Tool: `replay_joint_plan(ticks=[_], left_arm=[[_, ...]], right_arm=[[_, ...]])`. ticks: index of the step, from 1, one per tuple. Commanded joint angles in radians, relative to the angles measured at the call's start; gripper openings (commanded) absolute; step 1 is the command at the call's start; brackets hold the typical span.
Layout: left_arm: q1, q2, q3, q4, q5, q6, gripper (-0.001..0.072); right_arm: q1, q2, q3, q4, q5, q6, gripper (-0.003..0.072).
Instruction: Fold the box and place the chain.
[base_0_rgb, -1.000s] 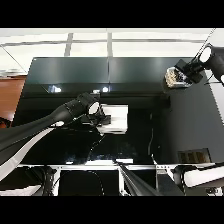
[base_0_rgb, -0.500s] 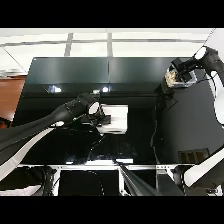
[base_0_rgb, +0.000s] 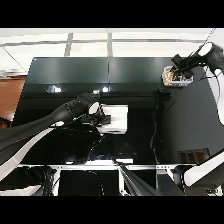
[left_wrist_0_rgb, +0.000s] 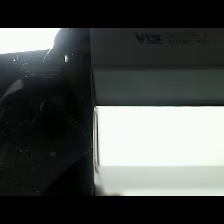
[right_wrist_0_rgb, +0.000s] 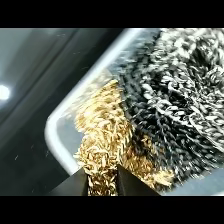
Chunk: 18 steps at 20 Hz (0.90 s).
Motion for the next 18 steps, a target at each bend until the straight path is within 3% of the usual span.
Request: replay_joint_plan(ticks=[1,10,14,18], left_arm=[[0.0,0.0,0.0,0.0,0.002,0.0,0.0025],[0.0,0.0,0.0,0.0,0.002,0.0,0.0025],[0.0,0.0,0.0,0.0,0.0,0.0,0.0025],[0.0,0.0,0.0,0.0,0.003,0.0,0.0025]], right_arm=[[-0.009,0.124,0.003,0.011,0.058,-0.172,0.0015],[-0.023,0.47,0.005,0.026,0.097,-0.332,0.0015],[-0.021,0.591,0.005,0.106,0.25,-0.52,0.0015],[-0.005,0.706,-0.034,0.178,0.449,-0.565,0.0015]])
